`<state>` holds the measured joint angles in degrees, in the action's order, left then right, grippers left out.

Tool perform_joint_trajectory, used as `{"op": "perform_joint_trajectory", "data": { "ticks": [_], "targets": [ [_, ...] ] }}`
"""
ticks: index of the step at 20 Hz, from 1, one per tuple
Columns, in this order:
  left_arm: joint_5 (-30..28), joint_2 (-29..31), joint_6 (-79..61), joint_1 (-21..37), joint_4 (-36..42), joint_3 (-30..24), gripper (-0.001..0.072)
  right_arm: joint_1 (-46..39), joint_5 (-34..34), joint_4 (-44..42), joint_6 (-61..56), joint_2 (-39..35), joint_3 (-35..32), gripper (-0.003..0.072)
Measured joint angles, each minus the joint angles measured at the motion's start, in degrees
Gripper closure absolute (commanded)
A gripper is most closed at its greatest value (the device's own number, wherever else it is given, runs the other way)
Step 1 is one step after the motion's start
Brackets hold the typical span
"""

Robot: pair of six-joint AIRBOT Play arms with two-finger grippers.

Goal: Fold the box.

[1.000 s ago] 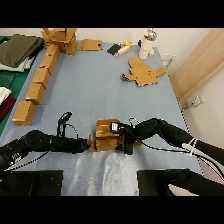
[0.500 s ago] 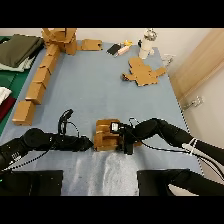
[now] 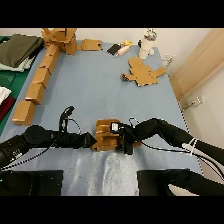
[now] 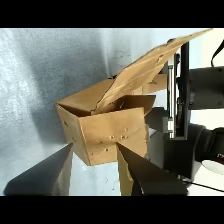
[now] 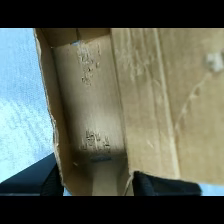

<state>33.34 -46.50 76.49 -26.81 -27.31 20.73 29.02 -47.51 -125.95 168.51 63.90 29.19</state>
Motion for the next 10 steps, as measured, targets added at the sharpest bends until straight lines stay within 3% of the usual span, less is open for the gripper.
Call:
{"op": "perform_joint_trajectory", "data": {
  "ticks": [3,4,10],
  "targets": [
    [-1.36,-0.39,-0.04,0.00,0.50,0.09,0.0261,0.00,0.02,0.00,0.00,0.00,0.00,0.0200],
    [-1.75,-0.46,-0.31,0.00,0.59,0.15,0.0292,0.00,0.00,0.00,0.00,0.00,0.00,0.0199],
    [-4.15,-0.61,-1.97,0.00,0.83,0.26,0.0279,0.00,0.02,0.00,0.00,0.00,0.00,0.0200]
  ]
}}
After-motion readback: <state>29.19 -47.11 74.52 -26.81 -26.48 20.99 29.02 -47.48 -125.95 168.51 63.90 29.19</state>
